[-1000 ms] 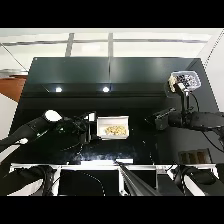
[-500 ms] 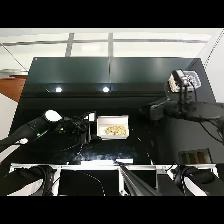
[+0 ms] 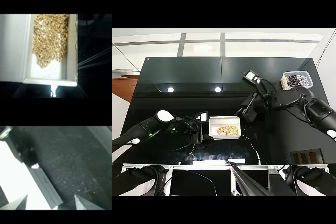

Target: Fold the box and place the chain.

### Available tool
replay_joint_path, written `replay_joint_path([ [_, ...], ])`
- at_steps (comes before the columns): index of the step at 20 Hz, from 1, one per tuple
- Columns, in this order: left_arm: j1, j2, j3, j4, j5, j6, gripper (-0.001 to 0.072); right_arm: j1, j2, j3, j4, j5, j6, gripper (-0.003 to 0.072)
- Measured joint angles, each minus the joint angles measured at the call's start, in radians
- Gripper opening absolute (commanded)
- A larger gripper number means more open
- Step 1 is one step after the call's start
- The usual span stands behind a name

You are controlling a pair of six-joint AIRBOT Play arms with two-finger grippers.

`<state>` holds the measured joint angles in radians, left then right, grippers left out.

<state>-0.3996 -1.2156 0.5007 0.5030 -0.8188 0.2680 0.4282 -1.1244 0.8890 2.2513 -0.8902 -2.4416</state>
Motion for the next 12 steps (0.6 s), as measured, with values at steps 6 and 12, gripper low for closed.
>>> replay_joint_path([
  [6,0.0,0.0,0.0,0.0,0.0,0.0,0.0395,0.017,-0.019,-0.005,-0.02,-0.034,-0.074,0.0703],
  [12,0.0,0.0,0.0,0.0,0.0,0.0,0.0395,0.039,-0.024,-0.012,-0.027,-0.042,-0.104,0.0703],
])
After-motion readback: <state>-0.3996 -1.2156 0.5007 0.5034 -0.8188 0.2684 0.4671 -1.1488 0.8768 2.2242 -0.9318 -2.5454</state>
